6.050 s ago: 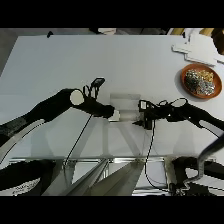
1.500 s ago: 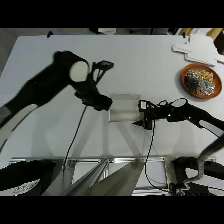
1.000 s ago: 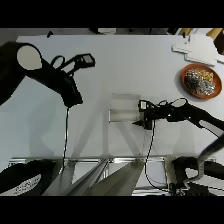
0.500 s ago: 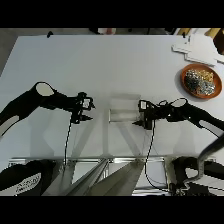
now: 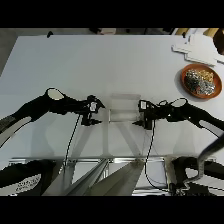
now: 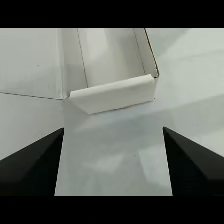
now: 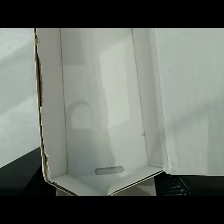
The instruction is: Fold the box and place the chain.
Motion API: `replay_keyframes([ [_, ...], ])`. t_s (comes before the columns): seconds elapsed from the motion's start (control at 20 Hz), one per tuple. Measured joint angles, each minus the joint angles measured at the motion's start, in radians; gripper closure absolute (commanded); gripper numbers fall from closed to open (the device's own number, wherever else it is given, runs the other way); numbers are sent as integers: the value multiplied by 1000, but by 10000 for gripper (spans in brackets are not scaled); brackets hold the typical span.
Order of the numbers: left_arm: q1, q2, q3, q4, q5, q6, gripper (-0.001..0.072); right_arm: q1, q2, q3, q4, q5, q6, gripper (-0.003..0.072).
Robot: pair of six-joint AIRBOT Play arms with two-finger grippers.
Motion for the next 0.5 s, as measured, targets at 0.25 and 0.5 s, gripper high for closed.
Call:
replay_keyframes([
  [0.25,-4,-52,0,-37,14,6,0,0,0,0,0,0,0,390],
  [0.5,-5,-98,0,-58,-2,7,-3,0,0,0,0,0,0,390],
])
